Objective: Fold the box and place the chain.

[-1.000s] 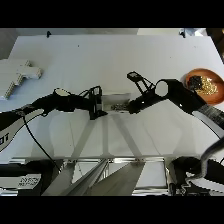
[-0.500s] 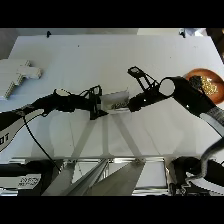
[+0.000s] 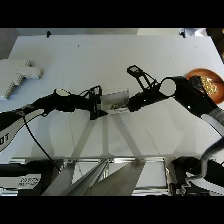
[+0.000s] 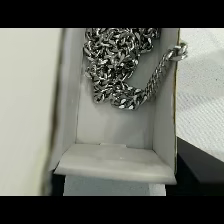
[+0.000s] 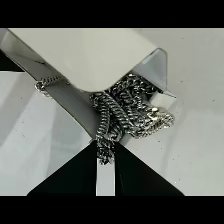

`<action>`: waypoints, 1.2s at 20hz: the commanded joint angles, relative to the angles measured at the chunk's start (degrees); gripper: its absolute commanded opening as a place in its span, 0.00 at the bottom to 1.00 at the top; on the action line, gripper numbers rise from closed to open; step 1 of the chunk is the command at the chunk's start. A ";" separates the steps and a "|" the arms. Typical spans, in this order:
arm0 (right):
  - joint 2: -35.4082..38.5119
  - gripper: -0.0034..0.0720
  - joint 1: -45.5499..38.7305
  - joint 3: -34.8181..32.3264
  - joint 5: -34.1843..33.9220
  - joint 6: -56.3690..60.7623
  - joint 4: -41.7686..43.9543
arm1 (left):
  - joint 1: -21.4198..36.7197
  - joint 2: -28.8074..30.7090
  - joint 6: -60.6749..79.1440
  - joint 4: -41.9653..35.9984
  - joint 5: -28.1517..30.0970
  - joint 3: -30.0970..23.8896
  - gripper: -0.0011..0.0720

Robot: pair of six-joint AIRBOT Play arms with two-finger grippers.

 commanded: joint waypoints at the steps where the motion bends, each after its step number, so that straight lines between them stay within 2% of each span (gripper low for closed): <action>1: 0.04 0.06 0.11 0.04 -1.97 -0.20 1.99 | 0.02 0.00 0.04 0.04 -0.15 0.04 0.53; 7: 0.07 0.06 1.05 0.04 -2.78 -0.39 5.18 | 0.02 0.00 0.04 0.04 -0.15 0.04 0.53; 11: 0.04 0.06 1.05 0.04 -4.96 -12.09 15.06 | 0.02 0.00 0.04 0.04 -0.15 0.04 0.53; 13: -0.42 0.06 1.05 0.04 -7.21 -13.53 18.69 | 0.02 0.00 0.04 0.07 -0.15 0.04 0.53; 17: -4.90 0.07 1.05 0.04 -8.17 -13.53 18.99 | 0.02 0.00 0.04 0.04 -0.15 0.04 0.53; 18: -6.08 0.18 1.05 0.04 -7.82 -13.53 18.99 | 0.02 0.00 0.04 0.04 -0.15 0.04 0.53; 19: -6.91 0.39 1.05 0.04 -7.39 -13.53 19.02 | 0.02 0.00 0.04 0.07 -0.15 0.04 0.53; 20: -7.15 0.48 1.05 0.04 -7.08 -13.53 19.04 | 0.02 0.00 0.04 0.04 -0.15 0.04 0.53; 24: -3.96 0.46 0.94 0.26 -6.54 -15.47 19.02 | 0.02 0.00 0.04 0.04 -0.15 0.04 0.53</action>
